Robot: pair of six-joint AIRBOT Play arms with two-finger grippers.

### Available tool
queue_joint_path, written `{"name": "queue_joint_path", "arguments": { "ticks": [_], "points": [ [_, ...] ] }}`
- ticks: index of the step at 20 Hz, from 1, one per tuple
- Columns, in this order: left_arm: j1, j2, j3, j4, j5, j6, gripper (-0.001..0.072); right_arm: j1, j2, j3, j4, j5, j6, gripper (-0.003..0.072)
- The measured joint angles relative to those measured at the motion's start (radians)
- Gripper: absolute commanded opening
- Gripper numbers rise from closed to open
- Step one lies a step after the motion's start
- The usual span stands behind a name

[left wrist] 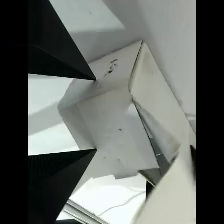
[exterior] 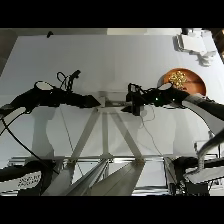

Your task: Fold the box and place the chain.

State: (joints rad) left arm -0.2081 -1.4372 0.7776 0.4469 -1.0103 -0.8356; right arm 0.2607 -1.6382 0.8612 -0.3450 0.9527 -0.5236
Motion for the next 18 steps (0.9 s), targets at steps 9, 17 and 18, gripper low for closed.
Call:
{"name": "queue_joint_path", "arguments": {
  "ticks": [9, 17, 18],
  "points": [
    [-0.093, 0.002, 0.034, 0.217, 0.156, -0.227, 0.0505, 0.000, 0.000, 0.000, 0.001, -0.002, 0.000, 0.0363],
    [-0.155, 0.000, 0.116, 0.479, 0.208, -0.434, 0.0519, 0.000, 0.000, 0.000, 0.006, -0.004, 0.002, 0.0363],
    [-0.161, 0.000, 0.121, 0.500, 0.211, -0.458, 0.0519, 0.000, 0.000, 0.000, 0.005, -0.004, 0.002, 0.0363]
  ]
}}
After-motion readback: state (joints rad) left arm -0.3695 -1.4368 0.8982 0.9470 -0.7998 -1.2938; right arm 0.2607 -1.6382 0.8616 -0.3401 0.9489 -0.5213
